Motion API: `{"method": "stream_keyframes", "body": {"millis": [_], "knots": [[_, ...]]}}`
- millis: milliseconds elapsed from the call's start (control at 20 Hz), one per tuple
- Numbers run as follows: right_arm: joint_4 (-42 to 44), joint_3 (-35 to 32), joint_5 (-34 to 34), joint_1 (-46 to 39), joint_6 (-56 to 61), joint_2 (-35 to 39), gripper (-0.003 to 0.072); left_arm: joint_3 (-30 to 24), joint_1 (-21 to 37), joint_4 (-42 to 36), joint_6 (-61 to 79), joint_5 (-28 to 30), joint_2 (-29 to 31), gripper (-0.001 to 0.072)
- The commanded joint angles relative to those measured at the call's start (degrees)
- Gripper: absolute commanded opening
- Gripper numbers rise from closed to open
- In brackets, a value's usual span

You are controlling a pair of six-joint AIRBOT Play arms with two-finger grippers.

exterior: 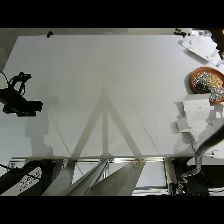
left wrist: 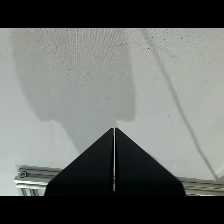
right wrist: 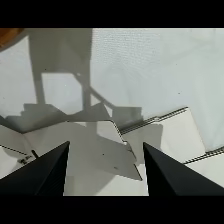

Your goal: Fold the box and place the chain.

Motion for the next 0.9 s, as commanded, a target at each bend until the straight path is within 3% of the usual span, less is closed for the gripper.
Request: {"method": "stream_keyframes", "body": {"millis": [0, 150, 250, 300, 350, 450, 550, 850], "knots": [[-2.1, 0.5, 1.4, 0.0, -4.4, -2.3, 0.0513, 0.0, 0.0, 0.0, 0.0, 0.0, 0.0, 0.0011], [-1.7, 0.5, 3.5, 0.2, -4.4, -5.0, 0.0512, 0.0, 0.0, 0.0, 0.0, 0.0, 0.0, 0.0011], [-1.3, 0.5, 6.3, 0.2, -4.5, -6.7, 0.045, 0.0, 0.0, 0.0, 0.0, 0.0, 0.0, 0.0011], [-0.9, 0.5, 7.5, 0.2, -4.9, -7.1, 0.0403, 0.0, 0.0, 0.0, 0.0, 0.0, 0.0, 0.0011], [-0.3, 0.5, 8.5, 0.2, -5.4, -7.2, 0.0267, 0.0, 0.0, 0.0, 0.0, 0.0, 0.0, 0.0011], [-0.1, 0.5, 10.2, 0.2, -6.5, -7.2, 0.018, 0.0, 0.0, 0.0, 0.0, 0.0, 0.0, 0.0011], [2.8, 0.5, 12.0, 0.2, -8.4, -7.2, 0.0016, 0.0, 0.0, 0.0, 0.0, 0.0, 0.0, 0.0011], [20.1, 0.5, 13.0, 8.0, -16.3, -3.3, 0.001, 0.0, 0.0, 0.0, 0.0, 0.0, 0.0, 0.0011]]}}
